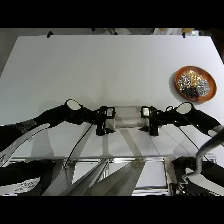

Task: Fold the box and place the chain.

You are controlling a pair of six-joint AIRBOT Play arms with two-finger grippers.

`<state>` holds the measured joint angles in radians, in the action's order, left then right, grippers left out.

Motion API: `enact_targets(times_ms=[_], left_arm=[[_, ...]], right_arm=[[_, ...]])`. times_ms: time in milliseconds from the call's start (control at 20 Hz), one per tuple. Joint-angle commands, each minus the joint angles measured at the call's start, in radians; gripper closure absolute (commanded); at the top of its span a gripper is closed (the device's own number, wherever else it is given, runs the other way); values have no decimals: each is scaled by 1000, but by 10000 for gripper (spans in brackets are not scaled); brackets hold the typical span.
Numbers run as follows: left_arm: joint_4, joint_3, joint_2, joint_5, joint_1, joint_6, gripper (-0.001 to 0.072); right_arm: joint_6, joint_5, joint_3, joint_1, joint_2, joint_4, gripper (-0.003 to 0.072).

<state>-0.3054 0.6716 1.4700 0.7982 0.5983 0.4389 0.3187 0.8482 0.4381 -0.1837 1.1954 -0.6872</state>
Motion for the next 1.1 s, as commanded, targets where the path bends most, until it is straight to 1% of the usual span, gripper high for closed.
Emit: enact_targets(times_ms=[0,150,450,500,550,600,650,700,1050], left_arm=[[33,0,5,-16,8,8,13],[34,0,34,-14,8,6,14],[37,1,36,-16,8,7,22],[37,1,36,-16,8,7,97],[37,1,36,-16,8,7,219],[37,1,36,-16,8,7,302],[37,1,36,-16,8,7,365],[37,1,36,-16,8,6,379],[36,1,36,-16,8,6,379]], right_arm=[[1,1,0,0,-1,0,291],[1,1,0,0,-1,0,291],[1,1,0,0,-1,0,291],[1,1,0,0,-1,0,291],[1,1,0,0,-1,0,291],[0,1,0,0,-1,0,291],[1,1,0,0,-1,0,291],[1,1,0,0,-1,0,291],[1,1,0,0,-1,0,291]])
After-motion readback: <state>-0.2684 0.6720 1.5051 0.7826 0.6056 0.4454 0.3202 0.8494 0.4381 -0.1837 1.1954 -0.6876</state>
